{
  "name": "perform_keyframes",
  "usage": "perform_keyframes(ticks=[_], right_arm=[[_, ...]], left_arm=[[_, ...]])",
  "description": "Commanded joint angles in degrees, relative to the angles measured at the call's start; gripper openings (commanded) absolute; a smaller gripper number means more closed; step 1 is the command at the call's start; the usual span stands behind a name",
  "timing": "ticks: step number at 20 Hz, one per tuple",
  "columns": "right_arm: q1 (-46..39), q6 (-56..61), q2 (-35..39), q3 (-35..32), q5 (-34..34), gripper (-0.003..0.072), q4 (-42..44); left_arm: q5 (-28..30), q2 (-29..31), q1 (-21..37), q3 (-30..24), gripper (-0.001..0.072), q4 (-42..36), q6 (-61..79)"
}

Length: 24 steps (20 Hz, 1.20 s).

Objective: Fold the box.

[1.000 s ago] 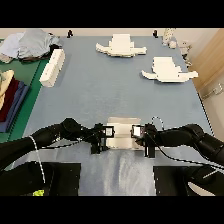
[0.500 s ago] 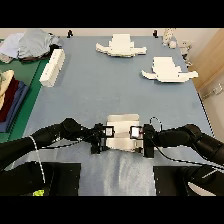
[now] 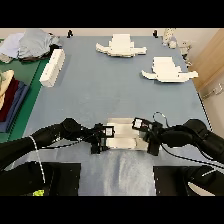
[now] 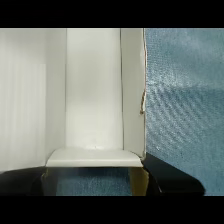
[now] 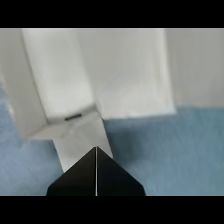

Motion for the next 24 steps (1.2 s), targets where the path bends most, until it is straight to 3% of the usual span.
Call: perform_keyframes(ticks=[1,3,5,8,11,18,24], right_arm=[[-2.34,34.51,2.89,3.28,-12.55,0.0000,-24.79],[-9.31,48.13,3.10,3.23,-17.59,0.0000,-26.60],[-19.91,57.07,1.86,1.73,-17.68,0.0000,-18.21],[-35.06,42.75,-0.98,-2.27,-14.34,0.0000,5.81],[-43.45,29.29,-4.04,-5.53,-14.29,0.0000,19.71],[-44.06,17.03,-6.16,-7.72,-17.25,-0.0001,34.58],[-40.39,16.24,-6.23,-8.26,-16.09,0.0000,36.00]], left_arm=[[0.02,-0.02,0.04,-0.02,0.0420,0.02,0.02],[0.02,-0.02,0.04,-0.02,0.0420,0.02,0.02],[0.02,-0.02,0.04,-0.02,0.0420,0.02,0.02],[0.00,-0.02,0.04,-0.02,0.0420,0.02,0.02],[0.02,-0.02,0.04,-0.02,0.0420,0.02,0.02],[0.02,-0.02,0.04,-0.02,0.0420,0.02,0.02],[0.02,-0.02,0.04,-0.02,0.0420,0.02,0.02]])
